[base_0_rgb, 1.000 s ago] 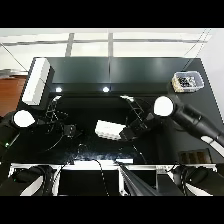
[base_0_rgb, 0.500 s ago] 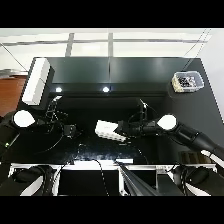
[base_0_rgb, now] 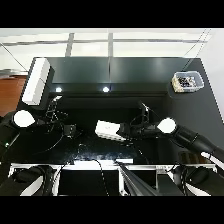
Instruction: Fold the box and place the chain.
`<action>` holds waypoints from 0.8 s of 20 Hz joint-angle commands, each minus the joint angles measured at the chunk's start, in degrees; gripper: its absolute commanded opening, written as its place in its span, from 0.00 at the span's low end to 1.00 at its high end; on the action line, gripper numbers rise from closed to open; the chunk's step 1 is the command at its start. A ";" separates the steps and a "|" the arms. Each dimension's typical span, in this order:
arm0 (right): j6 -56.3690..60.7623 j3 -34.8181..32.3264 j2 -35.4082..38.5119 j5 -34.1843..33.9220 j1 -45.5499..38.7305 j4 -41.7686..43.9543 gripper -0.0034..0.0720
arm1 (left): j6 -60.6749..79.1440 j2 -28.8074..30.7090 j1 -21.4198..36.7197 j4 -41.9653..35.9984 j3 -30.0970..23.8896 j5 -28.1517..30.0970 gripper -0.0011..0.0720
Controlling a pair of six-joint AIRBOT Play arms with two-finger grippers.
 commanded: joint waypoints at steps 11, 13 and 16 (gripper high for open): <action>5.22 -0.17 -0.57 0.24 0.11 -6.64 0.07 | 0.04 -0.02 0.02 -0.72 -0.02 0.00 0.96; 5.29 -0.15 -0.55 0.39 0.09 -6.69 0.07 | 0.04 -0.02 0.02 -0.85 -0.02 -0.09 0.96; 1.05 1.01 0.31 0.42 0.04 -2.75 0.07 | 0.35 -0.02 0.02 -1.40 -0.02 -0.28 0.97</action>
